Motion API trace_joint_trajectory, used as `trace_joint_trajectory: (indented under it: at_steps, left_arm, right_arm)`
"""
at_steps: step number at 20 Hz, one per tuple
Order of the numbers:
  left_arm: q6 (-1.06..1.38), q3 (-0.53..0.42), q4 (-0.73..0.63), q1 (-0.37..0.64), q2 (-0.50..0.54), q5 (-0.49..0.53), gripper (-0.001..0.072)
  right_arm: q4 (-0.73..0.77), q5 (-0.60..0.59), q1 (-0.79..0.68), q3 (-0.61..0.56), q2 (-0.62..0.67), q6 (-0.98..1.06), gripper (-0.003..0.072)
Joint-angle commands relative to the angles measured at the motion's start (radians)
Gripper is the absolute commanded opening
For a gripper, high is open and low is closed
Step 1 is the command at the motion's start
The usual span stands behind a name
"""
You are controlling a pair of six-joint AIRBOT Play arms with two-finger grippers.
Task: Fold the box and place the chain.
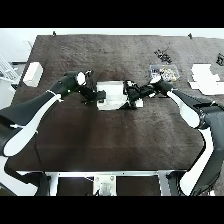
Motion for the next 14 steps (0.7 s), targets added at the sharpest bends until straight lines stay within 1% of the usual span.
trace_joint_trajectory:
  at_steps: [1,6,7,9,11,12,14]
  left_arm:
    - [-0.006,0.029,0.003,0.0,-0.001,-0.007,0.0412]
    - [-0.007,0.029,0.026,-0.011,-0.002,-0.005,0.0412]
    - [-0.013,0.039,0.03,-0.011,-0.013,-0.017,0.0412]
    - [-0.022,0.11,0.044,-0.011,-0.067,-0.09,0.0412]
    - [-0.047,0.196,0.066,-0.013,-0.126,-0.201,0.0412]
    - [-0.061,0.22,0.082,-0.014,-0.142,-0.229,0.0412]
    - [-0.068,0.248,0.098,-0.014,-0.153,-0.239,0.0412]
  right_arm:
    - [-0.002,0.0,-0.001,0.0,0.0,0.002,0.0555]
    - [-0.002,0.0,-0.001,0.0,0.0,0.002,0.0555]
    - [-0.002,0.0,-0.001,0.0,0.0,0.002,0.0555]
    - [-0.002,0.0,-0.001,0.0,0.0,0.002,0.0555]
    - [-0.002,0.0,-0.001,0.0,0.0,0.002,0.0555]
    - [-0.002,0.0,-0.001,0.0,0.0,0.002,0.0555]
    - [-0.002,0.0,-0.001,0.0,0.0,0.002,0.0555]
